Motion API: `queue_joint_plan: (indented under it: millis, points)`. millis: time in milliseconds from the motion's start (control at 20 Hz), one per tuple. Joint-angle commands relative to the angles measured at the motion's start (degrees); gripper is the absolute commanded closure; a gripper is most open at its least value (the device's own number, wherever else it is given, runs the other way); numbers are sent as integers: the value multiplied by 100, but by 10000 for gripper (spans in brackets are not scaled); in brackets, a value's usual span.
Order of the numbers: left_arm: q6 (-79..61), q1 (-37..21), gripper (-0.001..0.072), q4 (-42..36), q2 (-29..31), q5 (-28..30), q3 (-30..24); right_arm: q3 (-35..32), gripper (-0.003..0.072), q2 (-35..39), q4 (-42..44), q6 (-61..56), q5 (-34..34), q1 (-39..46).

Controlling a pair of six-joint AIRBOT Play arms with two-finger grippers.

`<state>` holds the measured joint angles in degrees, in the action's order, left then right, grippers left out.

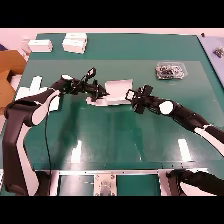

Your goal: Fold the box and place the chain.

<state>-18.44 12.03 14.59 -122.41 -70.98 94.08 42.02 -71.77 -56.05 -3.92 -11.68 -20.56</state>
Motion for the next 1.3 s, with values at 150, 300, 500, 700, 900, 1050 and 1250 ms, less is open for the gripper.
queue_joint_plan:
  millis: [150,300,500,700,900,1050,1250]
  points:
    - [-2,0,690,-7,4,7,2,96,108,-223,184,13,-173,31]
    - [-2,0,690,-7,4,7,2,227,91,-339,201,13,-251,144]
    - [-2,0,690,-7,4,7,2,605,91,-509,203,13,-774,356]
    - [-2,0,690,-7,4,7,2,1097,91,-793,474,444,-1596,601]
    - [-2,0,690,-7,4,7,2,1353,91,-975,1309,1213,-2382,1023]
    - [-2,0,690,-7,4,4,2,1528,90,-1161,1349,1215,-2826,1259]
    - [-2,0,690,-7,4,7,2,1825,90,-1491,1346,1217,-3150,1294]
